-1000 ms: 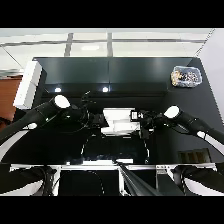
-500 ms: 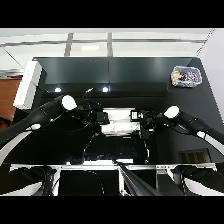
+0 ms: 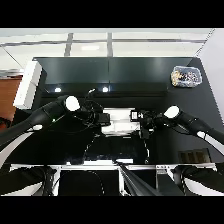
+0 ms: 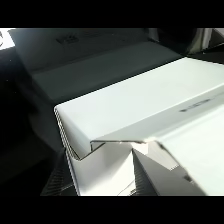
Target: Fold the box and place the chain.
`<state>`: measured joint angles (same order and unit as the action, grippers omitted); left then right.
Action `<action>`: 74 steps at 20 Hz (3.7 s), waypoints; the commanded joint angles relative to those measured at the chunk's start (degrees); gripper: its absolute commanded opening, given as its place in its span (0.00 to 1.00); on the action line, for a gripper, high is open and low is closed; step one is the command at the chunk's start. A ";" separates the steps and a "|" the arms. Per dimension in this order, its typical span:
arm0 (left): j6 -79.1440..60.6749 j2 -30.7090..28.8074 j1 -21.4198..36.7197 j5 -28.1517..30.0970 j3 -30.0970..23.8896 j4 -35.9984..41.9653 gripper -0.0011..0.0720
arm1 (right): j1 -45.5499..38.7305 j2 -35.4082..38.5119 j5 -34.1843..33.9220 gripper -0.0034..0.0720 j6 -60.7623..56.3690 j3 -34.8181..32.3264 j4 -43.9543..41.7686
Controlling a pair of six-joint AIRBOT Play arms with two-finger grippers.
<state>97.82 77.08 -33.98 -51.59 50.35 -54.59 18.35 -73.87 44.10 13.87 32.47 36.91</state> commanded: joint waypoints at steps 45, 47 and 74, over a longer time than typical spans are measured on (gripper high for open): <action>36.61 11.10 -12.83 -11.10 14.34 -29.68 0.47 | -0.02 0.02 0.00 0.21 -0.02 0.07 0.00; 37.42 11.13 -13.00 -11.21 14.71 -30.71 0.47 | -0.02 0.02 0.00 0.21 -0.02 0.07 0.00; 39.17 14.25 -14.03 -17.97 19.17 -33.24 0.64 | -0.02 0.02 0.00 0.21 -0.02 0.07 0.00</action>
<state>136.33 91.31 -48.03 -68.27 69.45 -87.05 18.35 -73.87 44.07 13.87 32.47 36.93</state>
